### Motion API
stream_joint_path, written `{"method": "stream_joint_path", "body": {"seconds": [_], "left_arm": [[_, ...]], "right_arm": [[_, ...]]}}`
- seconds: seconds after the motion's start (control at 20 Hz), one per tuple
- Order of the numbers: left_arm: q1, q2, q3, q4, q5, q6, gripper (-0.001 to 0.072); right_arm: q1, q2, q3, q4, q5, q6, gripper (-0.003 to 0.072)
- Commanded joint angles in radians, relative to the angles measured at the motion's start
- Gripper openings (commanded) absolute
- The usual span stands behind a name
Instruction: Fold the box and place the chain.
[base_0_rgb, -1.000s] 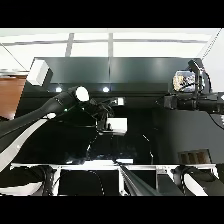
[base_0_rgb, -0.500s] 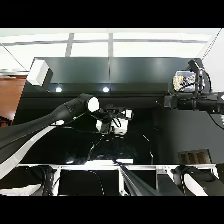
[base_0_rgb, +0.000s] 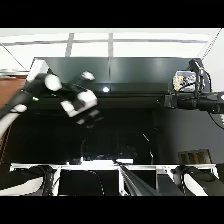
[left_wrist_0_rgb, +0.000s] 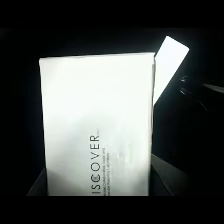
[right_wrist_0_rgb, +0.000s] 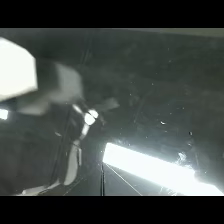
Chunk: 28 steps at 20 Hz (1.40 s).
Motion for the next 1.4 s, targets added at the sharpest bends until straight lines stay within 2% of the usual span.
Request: {"method": "stream_joint_path", "body": {"seconds": [0.0,0.1,0.25,0.4,0.55,0.8,0.85,0.9,1.05,1.15,1.3,1.35], "left_arm": [[0.359,0.021,0.001,0.055,-0.043,-0.211,0.0293],[0.536,0.021,0.004,0.043,-0.001,-0.251,0.0294],[0.679,0.011,0.011,0.032,0.080,-0.159,0.0292],[0.711,-0.075,0.105,0.021,0.082,-0.094,0.0290],[0.700,-0.188,0.204,-0.053,0.079,-0.072,0.0290],[0.679,-0.331,0.288,-0.096,0.093,-0.073,0.0299],[0.675,-0.341,0.290,-0.095,0.112,-0.074,0.0366],[0.669,-0.343,0.290,-0.090,0.122,-0.075,0.0717],[0.652,-0.302,0.360,0.033,0.055,-0.126,0.0717],[0.644,-0.248,0.447,0.085,-0.045,-0.162,0.0718],[0.619,-0.141,0.550,0.040,-0.153,-0.229,0.0715],[0.610,-0.095,0.552,-0.005,-0.154,-0.277,0.0683]], "right_arm": [[-0.001,0.000,0.001,0.000,-0.009,0.000,0.0020],[0.000,0.000,0.001,0.000,-0.009,0.000,0.0020],[0.000,0.000,0.001,0.001,-0.019,0.000,0.0020],[0.000,0.000,0.001,0.002,-0.044,0.000,0.0020],[0.000,0.000,0.001,0.002,-0.063,0.000,0.0020],[0.000,0.000,0.001,0.005,-0.068,0.001,0.0020],[0.000,0.000,0.001,0.005,-0.070,0.000,0.0020],[0.000,0.000,0.001,0.005,-0.073,0.000,0.0020],[-0.001,0.000,0.002,0.004,-0.097,-0.001,0.0020],[0.000,0.000,0.002,0.006,-0.140,-0.001,0.0020],[0.035,0.000,0.002,0.006,-0.239,-0.062,0.0019],[0.057,0.000,0.002,0.005,-0.277,-0.097,0.0020]]}}
